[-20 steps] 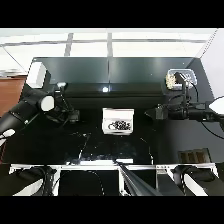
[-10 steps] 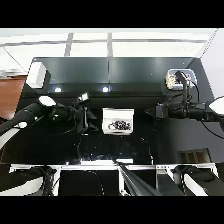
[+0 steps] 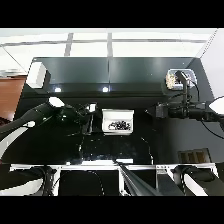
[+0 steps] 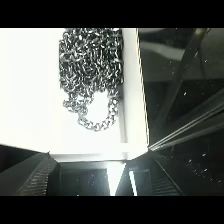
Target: Fold the box and place the chain.
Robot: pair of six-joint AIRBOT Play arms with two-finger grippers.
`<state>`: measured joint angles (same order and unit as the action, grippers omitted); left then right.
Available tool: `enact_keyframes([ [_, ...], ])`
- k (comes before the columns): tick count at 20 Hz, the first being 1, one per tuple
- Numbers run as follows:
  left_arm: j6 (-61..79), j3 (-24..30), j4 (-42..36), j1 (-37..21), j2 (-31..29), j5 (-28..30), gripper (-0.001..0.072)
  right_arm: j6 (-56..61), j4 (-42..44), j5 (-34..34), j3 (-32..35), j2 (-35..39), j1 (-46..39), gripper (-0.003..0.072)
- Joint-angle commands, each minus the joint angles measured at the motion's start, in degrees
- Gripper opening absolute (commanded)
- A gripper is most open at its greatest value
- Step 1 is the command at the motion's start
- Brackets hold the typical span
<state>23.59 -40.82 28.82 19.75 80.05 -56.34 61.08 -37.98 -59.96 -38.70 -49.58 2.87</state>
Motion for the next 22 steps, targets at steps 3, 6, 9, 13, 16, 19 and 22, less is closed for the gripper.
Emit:
enact_keyframes([
  [3, -0.83, -1.16, 0.72, 2.23, 0.87, 2.14, 0.0717, -0.02, 0.02, 0.02, -0.07, 0.02, 0.02, 0.0348],
  [6, -3.72, -1.79, 0.61, 4.35, 1.29, 6.67, 0.0715, -0.02, 0.02, 0.02, -0.07, 0.02, 0.04, 0.0348],
  [9, -4.07, -1.77, 1.31, 5.01, 1.29, 7.10, 0.0550, -0.02, 1.18, 2.32, -0.07, 0.02, 0.22, 0.0351],
  [13, -4.11, -1.77, 1.62, 5.07, 1.29, 6.91, 0.0390, 0.15, 12.24, 21.49, -0.46, -1.51, 4.74, 0.0699],
  [16, -4.11, -1.77, 1.64, 5.07, 1.29, 6.91, 0.0390, -3.52, 12.13, 23.91, -2.62, -10.58, 10.67, 0.0698],
  [19, -4.11, -1.77, 1.62, 5.07, 1.29, 6.91, 0.0390, -14.16, 6.67, 19.82, -2.91, -16.09, 14.91, 0.0698],
  [22, -4.11, -1.77, 1.62, 5.07, 1.29, 6.91, 0.0390, -29.92, 2.71, 11.41, -4.11, -15.67, 15.80, 0.0698],
])
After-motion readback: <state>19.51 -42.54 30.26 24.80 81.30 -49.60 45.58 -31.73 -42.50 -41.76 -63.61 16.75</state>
